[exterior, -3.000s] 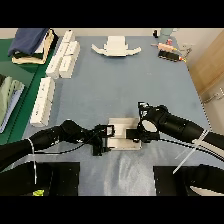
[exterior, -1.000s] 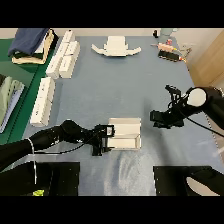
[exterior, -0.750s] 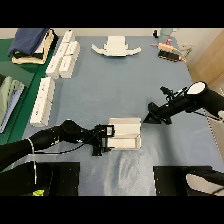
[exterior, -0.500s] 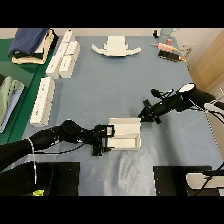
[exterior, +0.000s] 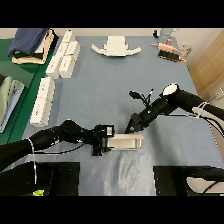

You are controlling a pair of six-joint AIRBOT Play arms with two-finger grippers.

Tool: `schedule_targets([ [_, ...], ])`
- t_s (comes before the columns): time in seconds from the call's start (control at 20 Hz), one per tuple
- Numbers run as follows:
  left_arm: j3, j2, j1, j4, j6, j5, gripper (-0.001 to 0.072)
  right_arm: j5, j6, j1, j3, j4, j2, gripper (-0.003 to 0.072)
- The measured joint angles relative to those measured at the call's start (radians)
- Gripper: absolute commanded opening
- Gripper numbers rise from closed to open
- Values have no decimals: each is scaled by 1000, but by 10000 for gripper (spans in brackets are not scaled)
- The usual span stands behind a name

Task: Fold the box.

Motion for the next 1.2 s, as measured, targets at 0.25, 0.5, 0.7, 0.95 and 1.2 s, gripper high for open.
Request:
schedule_targets([
  [0.25,0,0,0,0,0,0,409,-281,-92,208,-88,-217,201,3],
  [0.5,0,0,0,0,0,0,409,-552,-150,382,-196,-335,402,4],
  [0.7,0,0,0,0,0,0,409,-748,-206,504,-310,-388,528,43],
  [0.95,0,0,0,0,0,0,409,-877,-243,602,-413,-517,586,166],
  [1.2,0,0,0,0,0,0,409,-932,-265,624,-437,-620,610,424],
])
